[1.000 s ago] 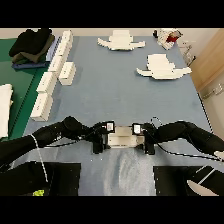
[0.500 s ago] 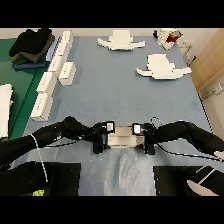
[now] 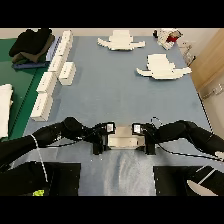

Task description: Fold the box.

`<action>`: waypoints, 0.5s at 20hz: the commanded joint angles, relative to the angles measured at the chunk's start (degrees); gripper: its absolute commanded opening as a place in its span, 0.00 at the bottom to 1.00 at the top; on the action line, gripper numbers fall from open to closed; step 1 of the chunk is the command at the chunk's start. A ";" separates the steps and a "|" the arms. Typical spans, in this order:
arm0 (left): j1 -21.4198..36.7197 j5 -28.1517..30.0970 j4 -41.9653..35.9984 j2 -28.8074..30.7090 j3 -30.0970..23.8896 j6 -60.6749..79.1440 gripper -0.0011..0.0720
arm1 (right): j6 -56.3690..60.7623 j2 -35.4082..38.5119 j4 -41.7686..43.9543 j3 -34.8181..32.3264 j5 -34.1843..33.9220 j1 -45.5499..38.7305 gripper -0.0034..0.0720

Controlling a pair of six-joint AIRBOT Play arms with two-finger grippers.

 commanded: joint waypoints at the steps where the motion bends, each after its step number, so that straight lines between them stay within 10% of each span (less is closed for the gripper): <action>1: 0.02 0.63 -0.04 0.00 0.07 -0.04 0.58 | 9.38 3.52 -7.61 2.32 -3.89 -0.02 1.00; 8: 0.02 0.63 -0.04 0.00 0.07 -0.04 0.58 | 49.83 15.08 -21.46 7.06 -24.68 -0.02 0.98; 10: 0.02 0.63 -0.04 0.00 0.07 -0.04 0.58 | 58.60 16.09 -15.56 6.97 -26.77 0.00 0.76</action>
